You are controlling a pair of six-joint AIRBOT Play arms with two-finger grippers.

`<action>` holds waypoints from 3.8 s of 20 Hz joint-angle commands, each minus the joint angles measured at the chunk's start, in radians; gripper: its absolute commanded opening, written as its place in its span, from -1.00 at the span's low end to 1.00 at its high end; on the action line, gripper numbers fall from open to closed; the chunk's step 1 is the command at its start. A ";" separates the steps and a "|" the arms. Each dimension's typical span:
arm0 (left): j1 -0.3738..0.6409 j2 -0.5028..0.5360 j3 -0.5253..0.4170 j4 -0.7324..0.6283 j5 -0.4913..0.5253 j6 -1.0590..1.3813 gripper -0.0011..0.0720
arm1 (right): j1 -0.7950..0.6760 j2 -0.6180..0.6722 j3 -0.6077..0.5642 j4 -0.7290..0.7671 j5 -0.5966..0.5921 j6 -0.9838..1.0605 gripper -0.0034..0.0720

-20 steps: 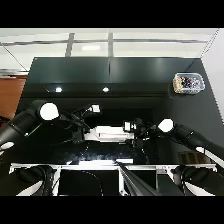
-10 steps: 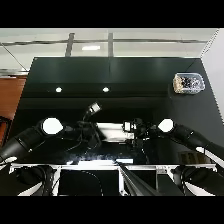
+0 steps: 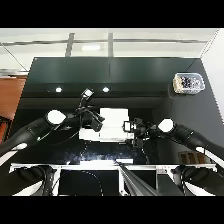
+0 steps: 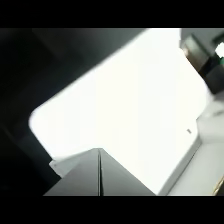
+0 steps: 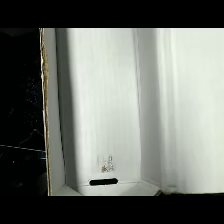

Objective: Fold the box and place the chain.

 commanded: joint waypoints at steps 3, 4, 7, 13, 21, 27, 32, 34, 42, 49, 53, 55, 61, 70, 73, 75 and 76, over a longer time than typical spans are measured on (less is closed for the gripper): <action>0.014 -0.171 0.119 0.205 -0.275 0.002 -0.91 | 0.000 -0.001 0.000 0.000 0.000 0.000 -0.29; 0.014 -0.182 0.135 0.234 -0.275 -0.005 -0.91 | 0.000 -0.001 0.000 0.000 0.000 0.000 -0.29; 0.014 -0.171 0.171 0.297 -0.273 -0.008 -0.91 | 0.000 -0.001 0.000 0.000 0.000 0.000 -0.29; 0.042 0.021 0.182 0.417 -0.312 -0.143 -0.91 | 0.000 -0.001 0.000 0.000 0.000 0.000 -0.29; 0.130 0.269 -0.066 0.291 -0.333 -0.054 -0.03 | 0.000 -0.001 0.000 0.000 0.000 0.000 -0.29; 0.059 0.261 -0.128 0.468 -0.288 0.326 0.92 | 0.001 -0.001 0.000 0.001 0.000 0.000 -0.29; -0.022 0.210 -0.128 0.463 -0.188 0.325 0.91 | 0.000 -0.001 0.000 0.001 0.000 0.000 -0.29; -0.050 0.187 -0.128 0.443 -0.134 0.319 0.74 | 0.000 -0.001 0.000 0.001 0.000 0.000 -0.29; -0.076 0.171 -0.127 0.356 -0.088 0.317 -0.69 | 0.001 -0.001 0.000 0.001 0.000 0.000 -0.29; -0.076 0.139 -0.128 0.178 -0.062 0.320 -0.69 | 0.000 -0.001 0.000 0.001 0.000 0.000 -0.29; -0.076 0.087 -0.128 0.122 -0.030 0.335 -0.69 | 0.000 -0.001 0.000 0.001 0.000 0.000 -0.29; -0.076 0.085 -0.128 0.096 -0.056 0.336 -0.69 | 0.000 -0.001 0.000 0.001 0.000 0.000 -0.29; -0.076 0.084 -0.128 0.097 -0.058 0.336 -0.03 | 0.000 -0.001 0.000 0.001 0.000 0.000 -0.29; -0.075 0.081 -0.128 0.102 -0.068 0.336 -0.04 | 0.000 -0.001 0.000 0.001 -0.001 0.000 -0.29; -0.057 0.115 -0.105 0.228 -0.144 0.257 -0.91 | 0.000 -0.001 0.000 0.004 -0.003 0.000 -0.29; -0.015 0.174 -0.082 0.373 -0.233 0.086 -0.91 | 0.000 -0.001 0.000 0.004 -0.003 0.000 -0.29; 0.018 0.214 -0.072 0.459 -0.293 0.015 -0.91 | 0.000 -0.001 0.000 0.004 -0.003 0.000 -0.29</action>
